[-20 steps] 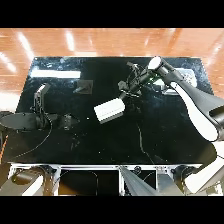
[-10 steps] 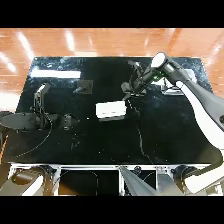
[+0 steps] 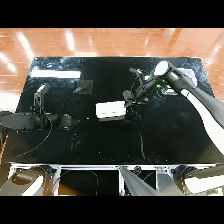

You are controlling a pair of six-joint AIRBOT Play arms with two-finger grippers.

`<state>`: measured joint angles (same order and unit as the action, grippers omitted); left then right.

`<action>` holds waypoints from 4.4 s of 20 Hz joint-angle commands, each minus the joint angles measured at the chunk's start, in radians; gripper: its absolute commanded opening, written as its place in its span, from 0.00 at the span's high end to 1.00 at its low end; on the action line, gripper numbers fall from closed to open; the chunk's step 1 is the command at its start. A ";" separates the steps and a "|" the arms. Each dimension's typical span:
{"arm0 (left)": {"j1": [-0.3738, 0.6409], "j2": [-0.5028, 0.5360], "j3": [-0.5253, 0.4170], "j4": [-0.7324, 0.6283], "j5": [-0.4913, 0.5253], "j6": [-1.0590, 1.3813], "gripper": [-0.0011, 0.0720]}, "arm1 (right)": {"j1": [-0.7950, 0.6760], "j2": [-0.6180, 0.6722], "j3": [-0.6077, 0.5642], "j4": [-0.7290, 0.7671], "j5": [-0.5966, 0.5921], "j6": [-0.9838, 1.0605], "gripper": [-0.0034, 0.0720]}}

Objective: Fold the box and place the chain.

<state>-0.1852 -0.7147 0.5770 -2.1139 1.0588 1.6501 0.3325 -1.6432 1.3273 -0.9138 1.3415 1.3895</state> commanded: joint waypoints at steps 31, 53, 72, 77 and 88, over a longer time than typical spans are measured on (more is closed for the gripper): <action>-0.382 -0.721 0.660 0.340 -0.029 0.880 0.12 | -0.442 0.458 -0.313 -0.190 0.007 -0.048 0.91; -0.289 -0.829 0.661 0.139 0.077 1.078 0.12 | -0.442 0.458 -0.334 -0.198 -0.089 -0.043 0.91; -0.282 -0.793 0.663 0.140 0.058 1.075 0.12 | -0.442 0.458 -0.334 -0.199 -0.089 -0.043 0.91; -0.282 -0.793 0.662 0.138 0.061 1.073 0.12 | -0.442 0.458 -0.334 -0.199 -0.090 -0.043 0.91; -0.285 -0.831 0.661 0.135 0.055 1.103 0.12 | -0.442 0.458 -0.334 -0.199 -0.089 -0.043 0.91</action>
<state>-0.4698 -1.5383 1.2388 -1.9781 1.1305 2.7434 -0.1097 -1.1862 0.9936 -1.1126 1.2518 1.3460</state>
